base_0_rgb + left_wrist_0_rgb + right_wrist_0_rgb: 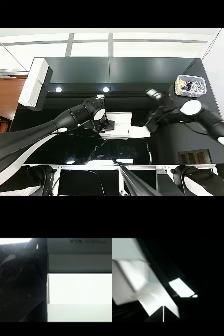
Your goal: Fold the box and place the chain.
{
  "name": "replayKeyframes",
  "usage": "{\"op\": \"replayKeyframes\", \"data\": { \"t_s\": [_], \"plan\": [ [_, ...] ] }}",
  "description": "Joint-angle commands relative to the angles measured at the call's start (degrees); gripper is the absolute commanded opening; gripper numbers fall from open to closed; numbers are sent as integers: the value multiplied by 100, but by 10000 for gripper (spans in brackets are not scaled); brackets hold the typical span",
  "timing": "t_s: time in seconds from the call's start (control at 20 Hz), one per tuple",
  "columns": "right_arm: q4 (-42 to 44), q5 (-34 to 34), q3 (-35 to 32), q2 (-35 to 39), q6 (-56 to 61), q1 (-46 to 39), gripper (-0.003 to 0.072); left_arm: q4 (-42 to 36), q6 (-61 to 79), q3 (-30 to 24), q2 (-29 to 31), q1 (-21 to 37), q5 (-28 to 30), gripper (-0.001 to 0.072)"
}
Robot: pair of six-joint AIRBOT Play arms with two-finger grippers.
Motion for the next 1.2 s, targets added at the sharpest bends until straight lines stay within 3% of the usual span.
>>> {"op": "replayKeyframes", "data": {
  "t_s": [0.0,0.15,0.35,0.6,0.85,0.9,0.95,1.0,1.05,1.15],
  "plan": [
    [-579,496,-83,236,1937,-1611,15,4,-4,4,-4,7,-4,26],
    [-151,96,-831,208,2859,-2343,15,4,-4,4,-4,7,-2,26],
    [1106,170,-1440,-271,2225,-1845,15,4,-4,4,-4,7,-4,26],
    [2717,98,-1360,-1141,1150,-595,16,4,-4,4,-4,7,-4,26],
    [2157,566,-625,-1161,887,-461,17,4,-4,2,-4,7,-4,26],
    [2057,699,-479,-1158,890,-461,73,4,-4,4,-4,7,-4,26],
    [2017,831,-354,-1161,892,-461,360,4,-4,4,-4,7,-4,26],
    [2026,992,-258,-1161,890,-461,573,4,-4,4,-4,7,-4,26],
    [2022,1119,-166,-1161,881,-459,609,4,-4,4,-4,7,-4,27],
    [2026,1248,-44,-1161,887,-444,608,4,-4,4,-4,7,-4,26]
  ]
}}
